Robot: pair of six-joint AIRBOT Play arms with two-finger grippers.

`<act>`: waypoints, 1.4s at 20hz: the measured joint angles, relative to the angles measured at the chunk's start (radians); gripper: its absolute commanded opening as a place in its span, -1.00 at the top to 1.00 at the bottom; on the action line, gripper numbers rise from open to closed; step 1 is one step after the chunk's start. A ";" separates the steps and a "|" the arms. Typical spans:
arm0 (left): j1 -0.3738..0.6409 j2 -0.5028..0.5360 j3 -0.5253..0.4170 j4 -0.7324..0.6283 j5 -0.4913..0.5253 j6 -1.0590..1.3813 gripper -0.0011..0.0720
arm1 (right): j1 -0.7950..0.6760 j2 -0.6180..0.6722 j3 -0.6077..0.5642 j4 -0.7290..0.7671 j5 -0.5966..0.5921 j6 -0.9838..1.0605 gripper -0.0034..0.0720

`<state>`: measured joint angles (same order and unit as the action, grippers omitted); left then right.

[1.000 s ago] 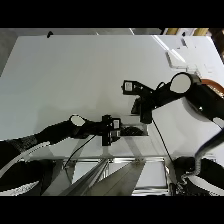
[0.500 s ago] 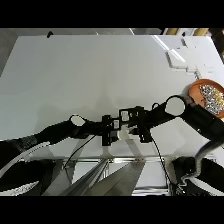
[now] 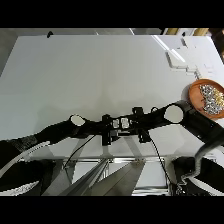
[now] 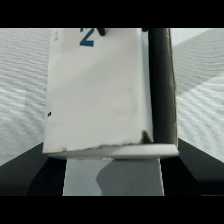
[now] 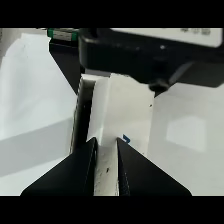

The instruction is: Fold the box and place the chain.

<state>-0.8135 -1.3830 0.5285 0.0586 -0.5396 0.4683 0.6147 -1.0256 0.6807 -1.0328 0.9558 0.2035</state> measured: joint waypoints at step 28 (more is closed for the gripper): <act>-0.001 0.001 0.000 0.002 -0.004 0.003 0.22 | 0.000 0.045 -0.056 0.059 0.030 -0.003 0.86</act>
